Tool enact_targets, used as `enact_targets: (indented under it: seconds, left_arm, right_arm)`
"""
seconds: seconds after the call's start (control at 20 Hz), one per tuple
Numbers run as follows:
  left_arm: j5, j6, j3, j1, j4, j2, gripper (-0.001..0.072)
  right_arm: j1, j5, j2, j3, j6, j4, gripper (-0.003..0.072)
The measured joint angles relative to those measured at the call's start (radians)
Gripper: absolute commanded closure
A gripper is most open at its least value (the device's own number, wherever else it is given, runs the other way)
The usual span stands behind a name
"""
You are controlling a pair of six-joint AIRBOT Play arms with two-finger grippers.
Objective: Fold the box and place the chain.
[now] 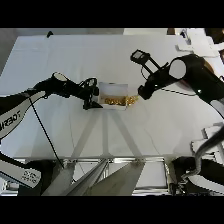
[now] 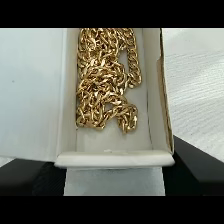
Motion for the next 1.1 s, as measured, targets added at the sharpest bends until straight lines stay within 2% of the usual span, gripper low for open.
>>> enact_targets:
  seconds: [0.35,0.5,0.75,1.1]
  left_arm:
    - [0.0,0.0,0.0,0.0,0.0,0.0,0.0535]
    - [0.0,0.0,0.0,0.0,0.0,0.0,0.0535]
    - [0.0,0.0,0.0,0.0,0.0,0.0,0.0535]
    - [0.0,0.0,0.0,0.0,0.0,0.0,0.0535]
  right_arm:
    - [-0.076,-0.024,-0.1,-0.035,-0.636,0.167,0.0142]
    - [-0.081,-0.051,-0.169,-0.038,-0.811,0.237,0.0142]
    - [-0.084,-0.1,-0.28,-0.04,-0.98,0.325,0.0143]
    - [-0.084,-0.164,-0.366,-0.04,-1.043,0.355,0.0157]
